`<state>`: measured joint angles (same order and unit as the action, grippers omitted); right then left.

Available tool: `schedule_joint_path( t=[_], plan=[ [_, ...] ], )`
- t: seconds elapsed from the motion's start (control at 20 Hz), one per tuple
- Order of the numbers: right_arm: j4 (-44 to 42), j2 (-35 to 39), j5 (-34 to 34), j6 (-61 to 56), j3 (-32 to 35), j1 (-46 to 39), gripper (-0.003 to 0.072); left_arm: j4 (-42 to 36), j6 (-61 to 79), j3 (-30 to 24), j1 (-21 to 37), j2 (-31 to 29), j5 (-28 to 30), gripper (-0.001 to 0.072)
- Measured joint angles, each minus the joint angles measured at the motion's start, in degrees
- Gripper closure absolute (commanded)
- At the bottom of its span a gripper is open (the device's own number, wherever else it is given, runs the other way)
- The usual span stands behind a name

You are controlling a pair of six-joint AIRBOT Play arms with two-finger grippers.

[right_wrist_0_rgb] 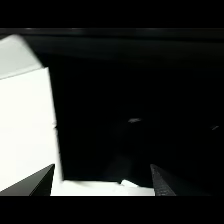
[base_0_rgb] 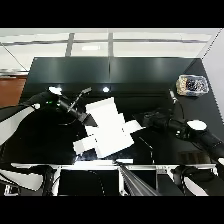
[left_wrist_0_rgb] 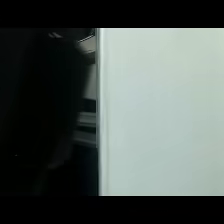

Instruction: Fold the box and place the chain.

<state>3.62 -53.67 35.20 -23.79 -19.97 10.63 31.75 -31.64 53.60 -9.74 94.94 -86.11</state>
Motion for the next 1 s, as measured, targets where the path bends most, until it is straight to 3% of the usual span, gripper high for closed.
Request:
schedule_joint_path(
  t=[0.2, 0.5, 1.0],
  plan=[
    [17.4, 0.7, 4.7, 0.1, -8.2, -4.3, -0.0020, 1.6, 1.1, 0.0, -3.3, -5.9, 3.7, 0.0687],
    [38.0, 0.8, 13.9, 2.2, -13.8, -3.6, -0.0019, 7.0, 13.0, 0.0, -14.1, -14.3, 19.7, 0.0686],
    [45.6, -1.7, 15.4, 11.0, -14.7, 2.9, 0.0000, 15.4, 23.3, 0.0, -18.2, -10.5, 31.2, 0.0685]
  ],
)
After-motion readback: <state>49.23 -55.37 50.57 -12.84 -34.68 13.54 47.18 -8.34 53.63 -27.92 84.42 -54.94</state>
